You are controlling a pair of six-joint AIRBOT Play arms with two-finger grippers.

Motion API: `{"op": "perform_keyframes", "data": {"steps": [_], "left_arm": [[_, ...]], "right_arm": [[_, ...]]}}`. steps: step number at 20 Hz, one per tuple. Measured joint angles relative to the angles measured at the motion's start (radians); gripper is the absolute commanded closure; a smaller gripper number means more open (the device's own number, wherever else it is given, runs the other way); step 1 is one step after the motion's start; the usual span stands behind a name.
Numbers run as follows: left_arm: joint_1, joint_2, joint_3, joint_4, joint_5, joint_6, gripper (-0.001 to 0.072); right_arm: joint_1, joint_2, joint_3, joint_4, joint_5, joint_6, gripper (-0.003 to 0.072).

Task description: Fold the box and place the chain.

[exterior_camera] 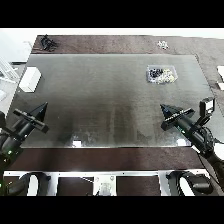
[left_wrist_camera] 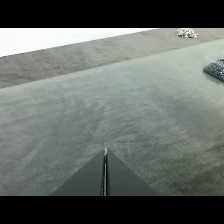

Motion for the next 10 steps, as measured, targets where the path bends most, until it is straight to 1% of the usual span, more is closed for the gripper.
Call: {"op": "perform_keyframes", "data": {"steps": [10], "left_arm": [[-0.005,0.006,-0.008,0.004,-0.007,-0.001,0.0690]], "right_arm": [[0.000,0.007,-0.017,0.000,-0.004,-0.001,0.0682]]}}
